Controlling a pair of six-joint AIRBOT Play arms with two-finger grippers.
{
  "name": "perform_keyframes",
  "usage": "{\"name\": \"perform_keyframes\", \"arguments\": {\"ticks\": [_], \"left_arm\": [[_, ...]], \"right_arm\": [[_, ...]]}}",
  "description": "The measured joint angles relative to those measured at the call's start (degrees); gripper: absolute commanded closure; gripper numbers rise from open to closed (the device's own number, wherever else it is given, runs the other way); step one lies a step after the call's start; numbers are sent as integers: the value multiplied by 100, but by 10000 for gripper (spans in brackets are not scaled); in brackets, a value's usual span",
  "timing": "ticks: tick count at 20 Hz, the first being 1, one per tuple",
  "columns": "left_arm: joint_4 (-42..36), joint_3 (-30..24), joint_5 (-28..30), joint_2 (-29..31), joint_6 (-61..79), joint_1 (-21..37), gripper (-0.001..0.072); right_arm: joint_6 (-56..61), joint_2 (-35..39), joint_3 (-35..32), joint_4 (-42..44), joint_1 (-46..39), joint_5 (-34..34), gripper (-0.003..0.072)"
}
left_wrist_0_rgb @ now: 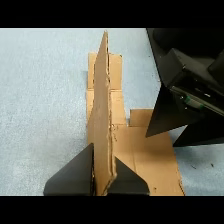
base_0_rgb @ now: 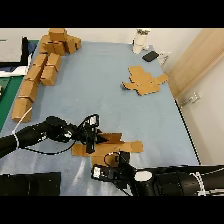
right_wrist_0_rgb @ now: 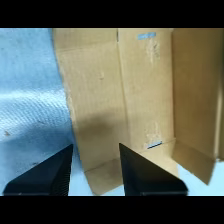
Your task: Fold the box.
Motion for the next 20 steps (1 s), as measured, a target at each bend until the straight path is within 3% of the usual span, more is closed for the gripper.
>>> {"name": "perform_keyframes", "arguments": {"ticks": [10, 11, 12, 20], "left_arm": [[2, 0, 2, 0, 0, 0, 697], [0, 0, 2, 0, 0, 0, 698], [2, 0, 2, 0, 0, 0, 697], [2, 0, 2, 0, 0, 0, 697]], "right_arm": [[1176, -17, 127, -883, 0, -219, 241], [1231, -17, 133, -901, 0, -227, 70], [1272, -17, 138, -905, 0, -249, -34], [1331, 138, 72, -1182, -240, -378, -32]]}}
